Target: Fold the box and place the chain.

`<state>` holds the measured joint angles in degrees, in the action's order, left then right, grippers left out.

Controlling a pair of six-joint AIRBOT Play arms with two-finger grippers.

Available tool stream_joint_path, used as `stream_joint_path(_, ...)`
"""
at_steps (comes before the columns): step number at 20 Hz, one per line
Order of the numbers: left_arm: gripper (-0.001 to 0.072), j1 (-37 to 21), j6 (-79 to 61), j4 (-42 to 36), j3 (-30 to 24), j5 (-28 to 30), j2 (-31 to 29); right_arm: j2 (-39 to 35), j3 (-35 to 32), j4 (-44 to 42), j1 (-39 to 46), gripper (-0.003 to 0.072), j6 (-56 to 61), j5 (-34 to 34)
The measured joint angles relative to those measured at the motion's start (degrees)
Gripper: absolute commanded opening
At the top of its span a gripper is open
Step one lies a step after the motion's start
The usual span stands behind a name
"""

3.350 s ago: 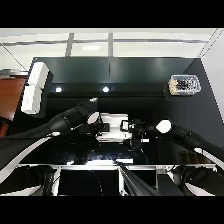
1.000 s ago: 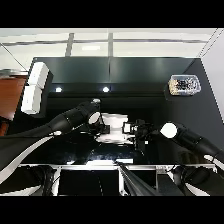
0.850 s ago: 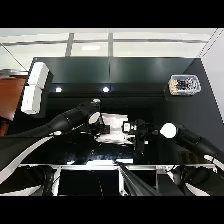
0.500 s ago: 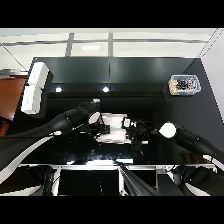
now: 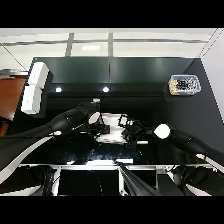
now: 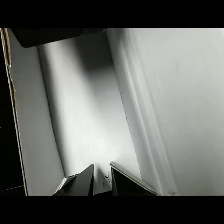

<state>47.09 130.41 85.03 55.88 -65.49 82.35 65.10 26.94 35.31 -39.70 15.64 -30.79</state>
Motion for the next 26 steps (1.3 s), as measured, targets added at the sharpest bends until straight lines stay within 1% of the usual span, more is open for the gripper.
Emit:
stream_joint_path(1,0.0032,0.00,0.00,-0.02,0.00,0.00,0.00,0.11,0.00,-0.13,-0.13,0.0284,0.02,0.31)
stream_joint_path(2,0.0032,0.00,0.00,-0.02,0.00,0.02,0.00,0.24,0.00,-0.24,-0.24,0.0287,0.04,0.48)
stream_joint_path(4,0.0032,0.00,0.02,-0.02,0.00,0.07,0.00,0.33,0.00,-0.31,-0.35,0.0201,0.07,0.90)
stream_joint_path(5,0.0032,0.00,0.02,-0.02,0.00,0.09,0.00,0.39,0.00,-0.31,-0.42,0.0212,0.20,1.07)
stream_joint_path(6,0.0032,0.00,0.02,-0.02,0.00,0.09,0.00,0.44,0.00,-0.31,-0.44,0.0339,0.20,1.07)
stream_joint_path(7,0.0032,0.00,0.04,-0.02,0.00,0.11,0.00,0.44,0.00,-0.35,-0.46,0.0374,0.17,1.07)
stream_joint_path(8,0.0032,0.00,0.07,-0.02,0.00,0.11,0.00,0.44,0.00,-0.37,-0.46,0.0363,0.20,1.11)
stream_joint_path(10,0.0032,0.00,0.20,-0.04,0.00,0.13,0.00,0.44,0.00,-0.31,-0.46,0.0064,0.20,1.33)
stream_joint_path(11,0.0032,0.00,0.13,-0.07,0.00,0.15,0.00,0.44,0.00,-0.28,-0.46,0.0026,0.20,1.40)
stream_joint_path(14,0.0032,0.00,0.04,-0.24,0.00,0.28,0.00,-0.15,0.00,1.77,0.11,0.0024,3.48,0.61)
stream_joint_path(16,0.0032,0.00,0.07,-0.24,0.00,0.31,0.00,-1.92,0.00,5.44,2.34,0.0025,10.84,-2.12)
stream_joint_path(18,0.0032,0.00,0.04,-0.24,0.00,0.28,0.00,-5.09,0.00,9.99,6.51,0.0025,21.51,-7.23)
stream_joint_path(20,0.0032,0.00,0.07,-0.24,0.00,0.31,0.00,-9.22,0.00,14.67,12.55,0.0023,31.32,-13.62)
stream_joint_path(23,0.0032,0.00,0.07,-0.24,0.00,0.33,0.00,-14.75,0.00,20.26,25.42,0.0024,43.06,-23.17)
stream_joint_path(26,0.0032,0.00,0.07,-0.24,0.00,0.35,0.00,-17.00,-1.01,22.82,38.07,0.0024,52.50,-30.27)
